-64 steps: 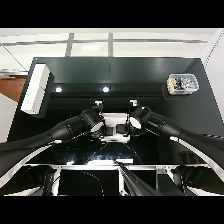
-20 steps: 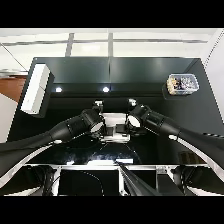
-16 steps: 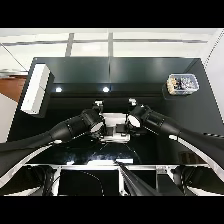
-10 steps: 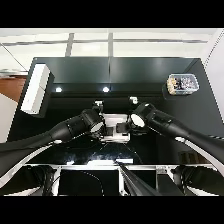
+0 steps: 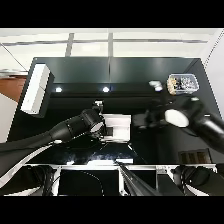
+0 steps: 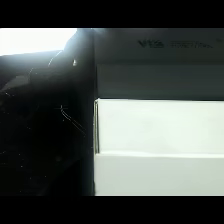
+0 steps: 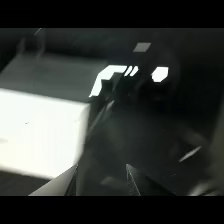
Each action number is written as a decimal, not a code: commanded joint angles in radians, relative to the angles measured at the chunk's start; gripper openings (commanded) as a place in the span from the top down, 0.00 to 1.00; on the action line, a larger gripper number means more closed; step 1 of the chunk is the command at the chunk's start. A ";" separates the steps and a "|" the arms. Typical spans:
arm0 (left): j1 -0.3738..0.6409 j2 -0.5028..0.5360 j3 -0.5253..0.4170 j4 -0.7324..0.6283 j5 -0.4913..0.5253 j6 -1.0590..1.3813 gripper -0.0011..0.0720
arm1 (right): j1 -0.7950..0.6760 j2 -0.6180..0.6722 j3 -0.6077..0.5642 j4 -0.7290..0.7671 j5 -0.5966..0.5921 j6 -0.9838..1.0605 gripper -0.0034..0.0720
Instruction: Fold the box and place the chain.
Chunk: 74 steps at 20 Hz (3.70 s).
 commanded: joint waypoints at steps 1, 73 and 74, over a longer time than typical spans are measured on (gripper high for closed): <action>0.001 0.000 0.000 0.000 0.000 0.000 0.94 | -0.142 0.065 -0.004 -0.380 0.132 -0.049 0.45; 0.001 0.000 0.000 0.000 0.000 0.000 0.94 | -0.643 0.078 0.498 0.486 0.191 -0.921 0.90; 0.001 0.000 0.000 0.000 0.000 0.000 0.94 | -0.601 0.078 0.461 0.518 0.211 -0.933 0.90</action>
